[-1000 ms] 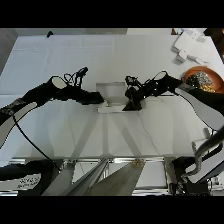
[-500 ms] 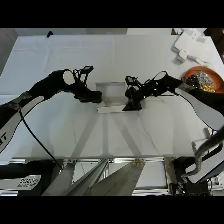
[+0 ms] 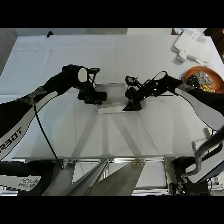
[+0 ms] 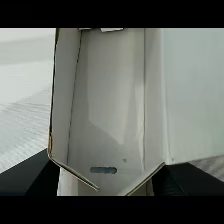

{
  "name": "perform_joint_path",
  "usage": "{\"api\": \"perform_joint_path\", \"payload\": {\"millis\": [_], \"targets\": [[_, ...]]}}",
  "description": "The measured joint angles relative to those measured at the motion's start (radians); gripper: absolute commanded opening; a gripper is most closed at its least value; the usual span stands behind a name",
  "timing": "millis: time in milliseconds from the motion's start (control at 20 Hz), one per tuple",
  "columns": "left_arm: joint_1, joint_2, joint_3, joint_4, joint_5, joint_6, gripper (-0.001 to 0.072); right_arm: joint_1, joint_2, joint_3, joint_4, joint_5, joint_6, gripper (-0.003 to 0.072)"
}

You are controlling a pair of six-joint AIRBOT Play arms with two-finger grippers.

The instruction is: Fold the box and place the chain.

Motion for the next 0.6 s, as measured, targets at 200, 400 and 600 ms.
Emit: {"api": "perform_joint_path", "payload": {"millis": [200, 400, 600], "targets": [[-0.026, -0.011, 0.008, 0.018, -0.019, -0.090, 0.0186, 0.000, 0.000, 0.000, 0.000, 0.000, 0.001, 0.0401], [-0.036, -0.019, 0.011, 0.029, -0.018, -0.139, 0.0053, 0.000, 0.000, 0.000, 0.000, -0.001, 0.001, 0.0401], [-0.039, -0.021, 0.011, 0.035, -0.001, -0.155, 0.0006, -0.001, 0.000, 0.000, 0.003, 0.001, 0.004, 0.0401]]}}
